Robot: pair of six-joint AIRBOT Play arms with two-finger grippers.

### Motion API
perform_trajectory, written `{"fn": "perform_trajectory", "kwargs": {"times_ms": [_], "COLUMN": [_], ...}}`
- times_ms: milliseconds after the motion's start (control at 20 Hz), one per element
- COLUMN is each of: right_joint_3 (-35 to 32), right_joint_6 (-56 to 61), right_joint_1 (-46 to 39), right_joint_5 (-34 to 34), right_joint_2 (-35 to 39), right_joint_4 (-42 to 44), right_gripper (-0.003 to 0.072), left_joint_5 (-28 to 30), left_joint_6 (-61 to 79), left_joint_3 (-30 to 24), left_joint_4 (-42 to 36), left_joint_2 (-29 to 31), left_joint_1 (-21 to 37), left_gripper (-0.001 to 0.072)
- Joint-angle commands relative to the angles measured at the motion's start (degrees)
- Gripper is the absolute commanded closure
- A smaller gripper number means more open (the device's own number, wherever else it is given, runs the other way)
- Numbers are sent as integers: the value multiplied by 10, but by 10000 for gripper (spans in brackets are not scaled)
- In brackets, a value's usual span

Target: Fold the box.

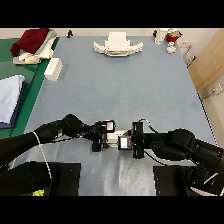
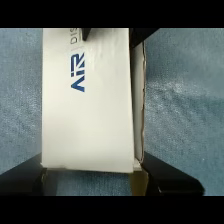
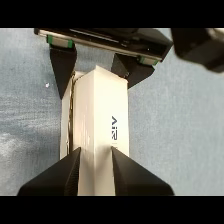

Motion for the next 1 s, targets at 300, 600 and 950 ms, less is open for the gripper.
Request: {"fn": "perform_trajectory", "kwargs": {"times_ms": [300,600,950], "right_joint_3": [2,18,-99], "right_joint_6": [0,57,391], "right_joint_1": [1,-2,4], "right_joint_5": [-11,-8,218], "right_joint_2": [5,68,103], "right_joint_4": [24,87,195], "right_gripper": [224,225,685], "left_joint_5": [0,0,0], "left_joint_6": [0,0,0], "left_joint_3": [0,0,0], "left_joint_4": [0,0,0], "left_joint_2": [0,0,0], "left_joint_1": [0,0,0], "left_gripper": [248,248,248]}}
